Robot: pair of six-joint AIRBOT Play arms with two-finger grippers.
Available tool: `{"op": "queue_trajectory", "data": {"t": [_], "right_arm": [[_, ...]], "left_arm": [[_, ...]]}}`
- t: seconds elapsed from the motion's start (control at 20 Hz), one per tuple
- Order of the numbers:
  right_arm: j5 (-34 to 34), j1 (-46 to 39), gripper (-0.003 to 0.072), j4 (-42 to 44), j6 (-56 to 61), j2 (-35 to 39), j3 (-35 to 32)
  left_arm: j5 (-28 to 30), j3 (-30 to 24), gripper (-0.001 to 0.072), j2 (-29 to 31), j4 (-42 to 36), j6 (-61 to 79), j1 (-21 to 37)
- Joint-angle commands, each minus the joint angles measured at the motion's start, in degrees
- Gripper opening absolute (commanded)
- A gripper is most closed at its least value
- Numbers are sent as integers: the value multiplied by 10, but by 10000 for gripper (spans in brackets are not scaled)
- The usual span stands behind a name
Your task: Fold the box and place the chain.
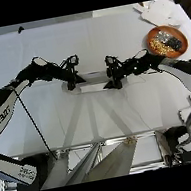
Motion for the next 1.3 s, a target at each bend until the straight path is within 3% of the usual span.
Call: {"op": "queue_trajectory", "data": {"t": [0.0,0.1,0.2,0.3,0.35,0.4,0.6,0.85,1.25], "right_arm": [[0,0,446,0,0,0,1],[0,0,446,0,0,0,1],[0,0,446,0,0,0,1],[0,0,446,0,0,0,1],[0,0,446,0,0,0,1],[0,0,446,0,0,0,1],[0,0,446,0,0,0,1],[0,0,446,0,0,0,1],[0,0,446,0,0,0,1]], "left_arm": [[-1,0,9,0,0,0,0],[-5,0,9,0,-12,0,0],[-5,0,74,0,-17,-2,0],[-5,0,314,0,-17,-2,0],[-5,0,404,1,-17,-2,1],[-5,0,450,3,-17,-2,1],[-5,0,463,20,-8,-2,1],[-5,0,464,62,57,-31,4],[-16,0,462,106,78,-84,89]]}}
